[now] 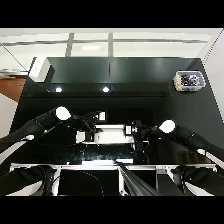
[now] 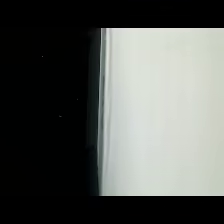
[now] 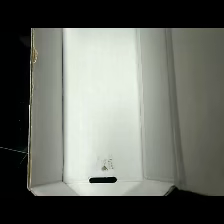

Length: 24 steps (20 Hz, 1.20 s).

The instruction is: Fold the box and place the chain.

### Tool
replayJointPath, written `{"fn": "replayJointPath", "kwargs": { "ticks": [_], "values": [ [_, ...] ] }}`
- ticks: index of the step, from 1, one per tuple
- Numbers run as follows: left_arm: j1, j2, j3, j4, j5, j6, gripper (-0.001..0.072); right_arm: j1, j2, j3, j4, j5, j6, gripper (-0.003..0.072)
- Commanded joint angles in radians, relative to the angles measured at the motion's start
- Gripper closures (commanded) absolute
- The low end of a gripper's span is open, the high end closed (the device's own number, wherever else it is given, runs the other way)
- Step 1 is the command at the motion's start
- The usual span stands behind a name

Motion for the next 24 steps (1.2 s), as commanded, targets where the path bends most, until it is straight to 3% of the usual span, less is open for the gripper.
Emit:
{"fn": "replayJointPath", "kwargs": {
  "ticks": [1, 16, 17, 18, 24],
  "values": [
    [0.0, 0.0, 0.001, 0.0, 0.002, 0.0, 0.0682, 0.013, -0.003, 0.002, -0.018, -0.023, 0.024, 0.0038],
    [0.0, 0.0, 0.001, 0.0, 0.002, 0.0, 0.0682, 0.02, -0.006, 0.003, -0.026, -0.044, 0.048, 0.0041],
    [0.0, 0.0, 0.001, 0.0, 0.002, 0.0, 0.0682, 0.02, -0.006, 0.003, -0.029, -0.042, 0.048, 0.0187],
    [0.0, 0.0, 0.001, 0.0, 0.002, 0.0, 0.0682, 0.02, -0.006, 0.003, -0.032, -0.04, 0.047, 0.0221],
    [0.003, 0.002, 0.001, 0.004, 0.006, 0.0, 0.0674, 0.02, -0.006, 0.003, -0.032, -0.041, 0.048, 0.0221]
  ]
}}
